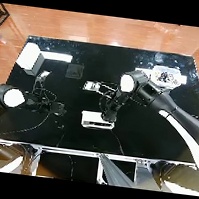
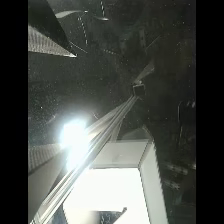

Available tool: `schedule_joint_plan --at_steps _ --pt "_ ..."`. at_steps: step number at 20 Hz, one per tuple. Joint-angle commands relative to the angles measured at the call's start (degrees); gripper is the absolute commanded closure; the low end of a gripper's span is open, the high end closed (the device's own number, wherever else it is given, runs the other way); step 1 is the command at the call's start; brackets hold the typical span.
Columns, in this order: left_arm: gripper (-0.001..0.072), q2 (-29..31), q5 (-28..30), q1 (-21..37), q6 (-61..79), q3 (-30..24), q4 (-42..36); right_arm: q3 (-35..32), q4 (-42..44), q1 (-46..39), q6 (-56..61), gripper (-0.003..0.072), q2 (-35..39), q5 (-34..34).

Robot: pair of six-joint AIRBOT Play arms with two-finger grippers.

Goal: Fold the box and place the chain.

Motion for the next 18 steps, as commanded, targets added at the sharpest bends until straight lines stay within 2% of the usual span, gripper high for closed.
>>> schedule_joint_plan --at_steps 1,3,4,10,12,18 --pt "0.0082 0.0 0.0 0.0 -0.1 0.0 0.1 -0.1 0.0 0.1 0.0 0.0239 0.3 -0.2" --pt "0.0082 0.0 0.0 0.0 -0.1 0.0 0.1 -0.1 0.0 0.1 0.0 0.0283 0.6 -0.2" --pt "0.0082 0.0 0.0 0.0 -0.1 0.0 0.1 -0.1 0.1 0.1 0.0 0.0342 0.6 0.0" --pt "0.0082 0.0 0.0 0.0 -0.3 0.0 0.0 -0.1 0.0 0.1 4.9 0.0343 0.6 -0.2" --pt "0.0082 0.0 0.0 0.0 -0.3 0.0 0.0 -0.1 0.0 0.7 5.3 0.0388 0.6 -0.6" --pt "0.0082 0.0 0.0 0.0 -0.4 0.0 -0.2 -0.1 -0.5 4.4 10.8 0.039 0.6 -4.7"
